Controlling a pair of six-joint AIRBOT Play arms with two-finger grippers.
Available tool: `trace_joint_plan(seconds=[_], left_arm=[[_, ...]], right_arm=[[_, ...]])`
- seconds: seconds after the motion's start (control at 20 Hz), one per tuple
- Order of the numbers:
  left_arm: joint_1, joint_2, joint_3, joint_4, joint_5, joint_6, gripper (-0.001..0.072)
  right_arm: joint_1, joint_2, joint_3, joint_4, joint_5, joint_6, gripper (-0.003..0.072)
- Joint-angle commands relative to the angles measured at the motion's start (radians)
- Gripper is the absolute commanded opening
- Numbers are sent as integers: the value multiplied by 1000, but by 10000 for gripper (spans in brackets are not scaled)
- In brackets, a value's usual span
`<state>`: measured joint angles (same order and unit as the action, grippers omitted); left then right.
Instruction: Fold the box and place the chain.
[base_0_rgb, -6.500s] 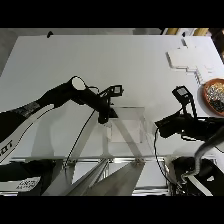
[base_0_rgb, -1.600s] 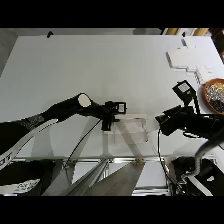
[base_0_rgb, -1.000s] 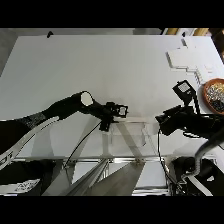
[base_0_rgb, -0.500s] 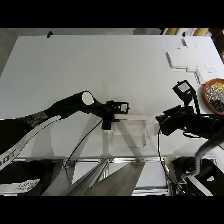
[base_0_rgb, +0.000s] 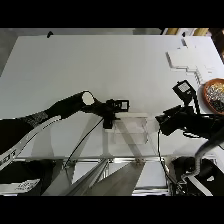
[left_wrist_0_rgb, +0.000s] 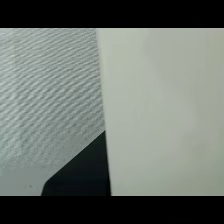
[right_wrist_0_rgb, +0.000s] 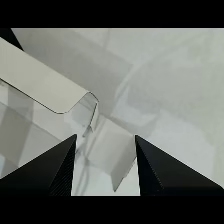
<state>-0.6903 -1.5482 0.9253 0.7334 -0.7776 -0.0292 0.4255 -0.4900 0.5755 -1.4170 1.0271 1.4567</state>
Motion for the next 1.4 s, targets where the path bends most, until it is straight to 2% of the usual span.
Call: trace_joint_plan(seconds=[0.0, 0.9, 0.95, 1.0, 1.05, 1.1, 1.15, 1.35], left_arm=[[-3, 0, 1, 2, -8, -1, -1], [-16, 0, 1, 20, -12, 2, 12], [-16, 0, 1, 20, -12, 2, 12], [-16, 0, 1, 19, -11, 2, 12], [-16, 0, 1, 20, -12, 2, 12], [-16, 0, 1, 20, -12, 2, 12], [-16, 0, 1, 20, -11, 2, 12], [-16, 0, 1, 20, -12, 2, 12]], right_arm=[[1, -1, 1, 0, 0, 0, 411], [1, -1, 1, 1, 9, -39, 406], [1, -1, 0, 2, 10, -70, 361], [1, -1, -2, 11, 11, -119, 245], [1, -1, -10, 27, 11, -182, 169], [1, -2, -23, 47, 11, -257, 128], [1, -10, -38, 75, 12, -351, 36], [1, -79, -122, 239, 13, -692, 18]])
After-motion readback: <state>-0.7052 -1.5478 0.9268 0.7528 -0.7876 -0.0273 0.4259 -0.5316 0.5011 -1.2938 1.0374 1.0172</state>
